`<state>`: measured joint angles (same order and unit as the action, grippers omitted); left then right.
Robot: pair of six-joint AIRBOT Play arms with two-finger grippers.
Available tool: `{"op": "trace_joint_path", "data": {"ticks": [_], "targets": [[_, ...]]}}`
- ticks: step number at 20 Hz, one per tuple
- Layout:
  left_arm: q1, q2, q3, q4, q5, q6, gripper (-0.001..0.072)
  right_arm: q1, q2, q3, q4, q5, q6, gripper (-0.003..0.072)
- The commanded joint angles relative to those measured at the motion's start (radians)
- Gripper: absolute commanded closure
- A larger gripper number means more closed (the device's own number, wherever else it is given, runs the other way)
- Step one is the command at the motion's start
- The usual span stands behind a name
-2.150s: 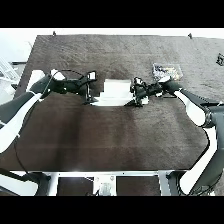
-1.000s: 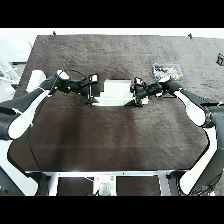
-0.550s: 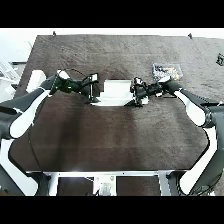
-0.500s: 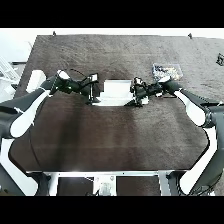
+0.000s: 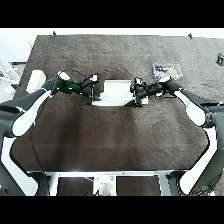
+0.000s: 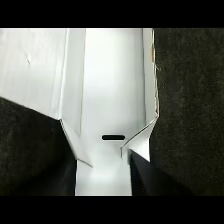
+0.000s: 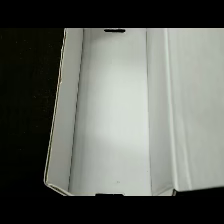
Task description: Fold the box and place the chain.
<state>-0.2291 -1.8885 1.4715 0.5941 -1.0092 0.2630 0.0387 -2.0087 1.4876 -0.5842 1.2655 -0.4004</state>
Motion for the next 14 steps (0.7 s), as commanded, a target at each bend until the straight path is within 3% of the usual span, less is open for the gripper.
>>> {"op": "trace_joint_path", "data": {"ticks": [1,3,14], "targets": [[0.001,-0.001,0.001,-0.009,-0.006,0.000,0.0384,0.000,0.000,0.000,0.000,0.000,0.000,0.0096],[0.000,-0.001,0.001,-0.033,-0.026,0.000,0.0420,0.000,0.000,0.000,0.000,0.000,0.000,0.0095],[-0.033,-0.011,0.000,-0.065,0.003,0.026,0.0421,0.000,0.000,0.000,0.000,0.000,0.000,0.0095]]}}
